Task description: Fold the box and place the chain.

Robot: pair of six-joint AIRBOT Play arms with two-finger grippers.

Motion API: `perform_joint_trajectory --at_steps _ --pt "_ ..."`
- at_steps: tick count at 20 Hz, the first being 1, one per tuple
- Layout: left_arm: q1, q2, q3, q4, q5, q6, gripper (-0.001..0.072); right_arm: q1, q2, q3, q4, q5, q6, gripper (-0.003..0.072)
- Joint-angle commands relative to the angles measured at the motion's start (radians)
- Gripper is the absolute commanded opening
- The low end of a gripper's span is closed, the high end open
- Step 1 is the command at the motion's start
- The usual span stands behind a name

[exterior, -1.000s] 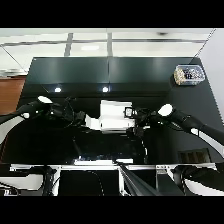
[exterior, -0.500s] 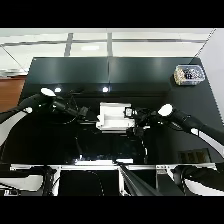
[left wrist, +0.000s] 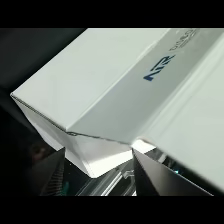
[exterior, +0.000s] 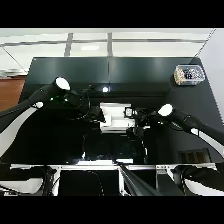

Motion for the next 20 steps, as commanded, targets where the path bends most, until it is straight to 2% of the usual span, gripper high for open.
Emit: perform_joint_trajectory --at_steps 1,4,6,9,12,14,20 --pt "-0.061 0.000 0.072 0.207 0.016 -0.188 0.0479 0.001 -0.001 0.001 0.000 0.000 0.000 0.0136" --pt "-0.108 0.000 0.077 0.307 0.053 -0.303 0.0473 0.001 -0.001 0.000 0.000 0.000 0.000 0.0136" --pt "-0.143 0.000 0.077 0.363 0.087 -0.375 0.0392 0.001 -0.001 0.001 0.001 0.000 0.000 0.0136" --pt "-0.196 0.000 0.077 0.430 0.146 -0.475 0.0393 0.001 -0.001 0.001 0.000 0.000 0.000 0.0136" --pt "-0.253 0.000 0.077 0.593 0.147 -0.613 0.0398 0.001 -0.001 0.001 0.000 0.000 0.000 0.0136" --pt "-0.286 0.000 0.077 0.656 0.155 -0.706 0.0399 0.001 -0.001 0.000 0.000 0.000 0.000 0.0136" --pt "-0.367 0.000 0.077 0.689 0.180 -0.953 0.0398 0.001 -0.001 0.000 0.000 0.000 0.000 0.0136"
